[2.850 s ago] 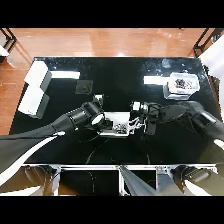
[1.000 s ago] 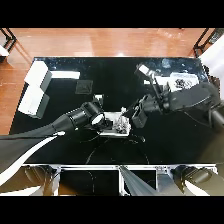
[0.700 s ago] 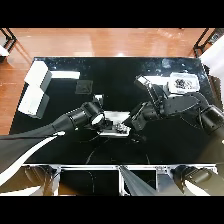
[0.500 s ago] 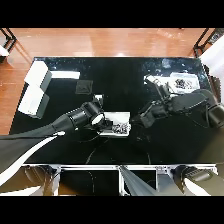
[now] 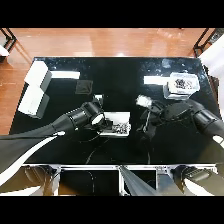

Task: Fold the box and place the chain.

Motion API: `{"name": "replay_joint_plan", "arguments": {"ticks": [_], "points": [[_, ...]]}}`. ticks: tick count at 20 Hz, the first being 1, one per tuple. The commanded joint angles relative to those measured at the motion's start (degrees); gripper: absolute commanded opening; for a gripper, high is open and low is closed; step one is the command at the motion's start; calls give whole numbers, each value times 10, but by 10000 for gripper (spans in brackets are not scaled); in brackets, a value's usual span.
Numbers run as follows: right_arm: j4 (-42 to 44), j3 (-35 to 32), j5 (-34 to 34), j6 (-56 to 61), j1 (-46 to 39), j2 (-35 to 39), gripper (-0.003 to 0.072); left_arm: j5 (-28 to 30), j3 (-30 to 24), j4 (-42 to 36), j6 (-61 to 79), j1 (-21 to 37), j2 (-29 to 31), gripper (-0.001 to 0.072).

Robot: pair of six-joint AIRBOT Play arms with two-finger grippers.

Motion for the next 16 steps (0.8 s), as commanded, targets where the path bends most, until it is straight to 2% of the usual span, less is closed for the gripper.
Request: {"name": "replay_joint_plan", "arguments": {"ticks": [1,2,3,9,16], "points": [[12,-5,50,-43,59,-41,696,0,0,0,0,0,0,23],[1,-5,60,-43,71,-49,594,0,0,0,0,0,0,23],[-12,-5,69,-43,79,-53,564,0,0,0,0,0,0,23],[-22,-5,119,-82,86,-67,564,0,0,0,0,0,0,23],[-4,-5,139,-101,86,-78,563,0,0,0,0,0,0,23]]}}
